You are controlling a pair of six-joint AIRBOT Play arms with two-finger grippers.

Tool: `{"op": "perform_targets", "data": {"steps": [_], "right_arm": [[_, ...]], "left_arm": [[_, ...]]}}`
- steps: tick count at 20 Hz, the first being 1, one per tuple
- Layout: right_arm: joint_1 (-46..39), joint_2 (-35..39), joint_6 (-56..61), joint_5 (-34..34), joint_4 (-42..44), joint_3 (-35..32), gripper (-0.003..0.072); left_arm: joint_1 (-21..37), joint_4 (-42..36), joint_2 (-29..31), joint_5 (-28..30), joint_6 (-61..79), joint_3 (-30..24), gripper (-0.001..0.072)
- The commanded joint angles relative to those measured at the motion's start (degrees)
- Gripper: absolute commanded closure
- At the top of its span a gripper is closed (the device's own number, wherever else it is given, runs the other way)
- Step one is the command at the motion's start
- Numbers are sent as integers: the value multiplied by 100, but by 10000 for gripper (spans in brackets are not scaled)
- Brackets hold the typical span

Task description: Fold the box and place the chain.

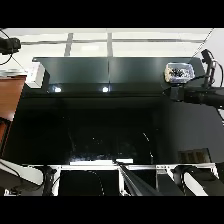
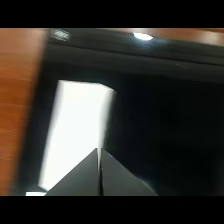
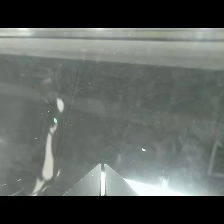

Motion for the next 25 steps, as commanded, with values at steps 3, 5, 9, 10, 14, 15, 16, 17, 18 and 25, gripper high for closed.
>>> {"op": "perform_targets", "data": {"steps": [3,5,9,10,14,15,16,17,18,25], "right_arm": [[612,-188,-168,-1261,-892,-726,668],[605,-205,-168,-1746,-903,-1060,667],[608,-208,-170,-1672,-1021,-1189,667],[608,-208,-170,-1626,-1023,-1189,667],[608,-208,-173,-1633,-1023,-1189,667],[608,-208,-173,-1633,-1023,-1189,667],[608,-208,-173,-1633,-1023,-1189,667],[608,-208,-170,-1633,-1023,-1189,667],[608,-208,-170,-1633,-1023,-1189,667],[608,-208,-173,-1633,-1023,-1189,667]], "left_arm": [[-1005,-774,2444,345,-55,-2905,685],[-1563,-748,3480,1207,96,-4693,684],[-1952,-470,4857,1810,68,-6891,683],[-1947,-466,5025,1790,70,-7071,682],[-1950,-435,5187,1792,68,-7128,682],[-1958,-435,5182,1814,68,-7130,682],[-1961,-435,5178,1814,68,-7130,682],[-1961,-435,5176,1814,68,-7130,682],[-1961,-435,5176,1814,68,-7130,682],[-1961,-435,5176,1814,68,-7130,682]]}}
